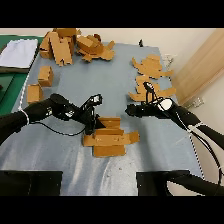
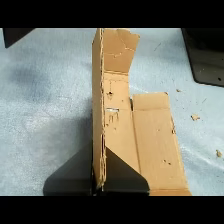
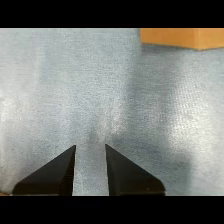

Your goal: Fold the box.

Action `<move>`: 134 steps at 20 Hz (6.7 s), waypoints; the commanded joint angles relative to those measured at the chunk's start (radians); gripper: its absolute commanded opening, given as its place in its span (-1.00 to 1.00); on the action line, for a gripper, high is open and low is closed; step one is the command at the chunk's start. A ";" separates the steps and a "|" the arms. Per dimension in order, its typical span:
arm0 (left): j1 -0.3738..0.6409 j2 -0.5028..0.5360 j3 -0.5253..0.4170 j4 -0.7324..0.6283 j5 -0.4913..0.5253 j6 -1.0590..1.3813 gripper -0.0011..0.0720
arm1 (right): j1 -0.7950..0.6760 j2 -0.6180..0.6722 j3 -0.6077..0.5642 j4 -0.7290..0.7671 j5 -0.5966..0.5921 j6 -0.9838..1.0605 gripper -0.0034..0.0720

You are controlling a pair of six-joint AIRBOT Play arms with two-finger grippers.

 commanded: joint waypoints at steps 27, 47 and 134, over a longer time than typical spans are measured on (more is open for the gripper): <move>-0.008 -0.001 -0.029 0.002 0.014 -0.005 -0.94 | 0.671 0.699 -0.256 -0.665 0.393 0.193 -0.49; -0.008 -0.001 -0.029 0.002 0.014 -0.005 -0.94 | 1.025 0.327 -0.340 -1.201 0.114 0.431 0.33; -0.008 -0.001 -0.029 0.001 -0.005 -0.005 -0.94 | 0.783 0.521 -0.391 -0.963 -0.004 -0.211 0.67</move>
